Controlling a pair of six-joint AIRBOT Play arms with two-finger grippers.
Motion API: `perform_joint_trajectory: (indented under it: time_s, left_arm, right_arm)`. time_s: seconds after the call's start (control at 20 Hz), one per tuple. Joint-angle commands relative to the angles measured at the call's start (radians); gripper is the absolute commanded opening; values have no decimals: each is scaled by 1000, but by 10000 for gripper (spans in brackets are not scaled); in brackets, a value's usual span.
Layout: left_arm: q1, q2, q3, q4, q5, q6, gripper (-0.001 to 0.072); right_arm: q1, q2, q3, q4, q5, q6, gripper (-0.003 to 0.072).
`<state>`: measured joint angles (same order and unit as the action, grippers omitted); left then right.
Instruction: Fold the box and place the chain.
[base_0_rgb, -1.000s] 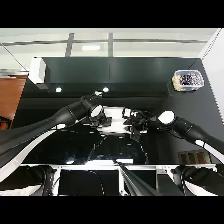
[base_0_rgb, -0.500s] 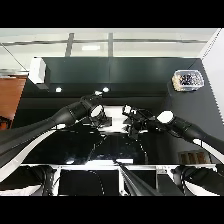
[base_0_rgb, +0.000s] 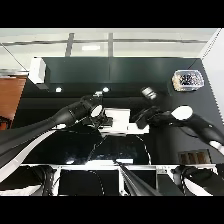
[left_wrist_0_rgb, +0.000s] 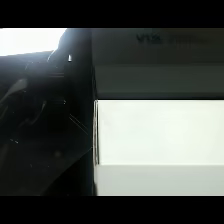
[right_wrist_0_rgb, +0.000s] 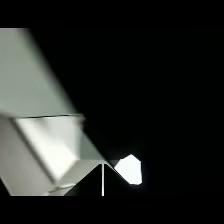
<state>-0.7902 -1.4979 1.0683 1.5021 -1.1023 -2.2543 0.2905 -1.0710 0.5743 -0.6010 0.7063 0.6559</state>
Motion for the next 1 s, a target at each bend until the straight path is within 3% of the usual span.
perform_joint_trajectory:
  time_s: [0.0, 0.15, 0.25, 0.4, 0.6, 0.75, 0.85, 0.9, 0.95]
  left_arm:
    - [0, -1, 1, 0, -3, -2, 29]
    - [0, -1, 1, 0, -2, -2, 29]
    - [1, -1, 1, 0, -2, -2, 29]
    - [1, -1, 1, 0, -2, -2, 29]
    - [1, -1, 1, 0, -2, -2, 29]
    - [1, -1, 1, 1, -2, -2, 29]
    - [1, -1, 1, 1, -2, -2, 29]
    - [1, -1, 1, 1, -2, -2, 29]
    - [1, -1, 1, 1, -2, -2, 29]
  right_arm:
    - [-248, 169, -1, -214, 166, 486, 18]
    - [-432, 190, -36, -356, 173, 800, 18]
    - [-473, 137, -82, -347, 191, 904, 17]
    - [-384, -27, -104, -183, 267, 778, 17]
    - [-210, -194, -103, 139, 251, 533, 19]
    - [-176, -216, -91, 156, 258, 481, 19]
    - [-177, -216, -58, 154, 323, 422, 20]
    - [-179, -216, -31, 154, 363, 399, 40]
    - [-182, -215, 0, 152, 396, 393, 255]
